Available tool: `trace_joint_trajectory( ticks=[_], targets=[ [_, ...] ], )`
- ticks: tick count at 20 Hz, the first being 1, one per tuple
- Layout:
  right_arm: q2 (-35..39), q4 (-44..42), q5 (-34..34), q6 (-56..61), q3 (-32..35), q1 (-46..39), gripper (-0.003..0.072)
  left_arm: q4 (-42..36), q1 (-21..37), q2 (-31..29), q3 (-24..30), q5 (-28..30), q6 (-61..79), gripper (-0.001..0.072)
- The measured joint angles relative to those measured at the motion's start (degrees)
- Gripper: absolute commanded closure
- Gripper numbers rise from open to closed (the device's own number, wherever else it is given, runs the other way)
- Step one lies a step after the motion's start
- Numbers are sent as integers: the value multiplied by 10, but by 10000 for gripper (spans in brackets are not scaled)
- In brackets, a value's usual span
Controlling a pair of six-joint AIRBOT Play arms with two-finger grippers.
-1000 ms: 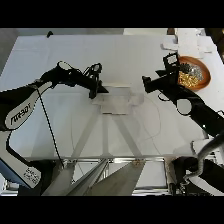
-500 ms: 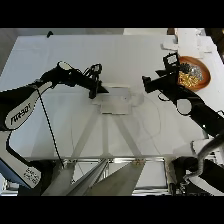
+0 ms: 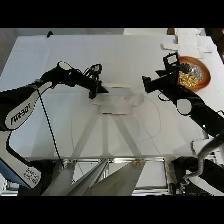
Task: Fold the box and place the chain.
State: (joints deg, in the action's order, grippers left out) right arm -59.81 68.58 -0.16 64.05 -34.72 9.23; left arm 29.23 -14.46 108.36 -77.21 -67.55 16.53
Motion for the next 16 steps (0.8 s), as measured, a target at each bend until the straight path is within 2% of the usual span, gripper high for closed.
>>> trace_joint_trajectory(
  ticks=[4,7,12,16],
  targets=[
    [9,-27,5,4,0,0,-30,0,0,0,0,0,0,698],
    [37,-43,-26,4,-1,0,-30,0,0,0,0,0,0,698],
    [109,-49,-177,-62,-1,22,-34,0,0,0,0,0,0,698],
    [134,-50,-286,-147,-1,109,-34,0,0,0,0,0,0,698]
  ],
)
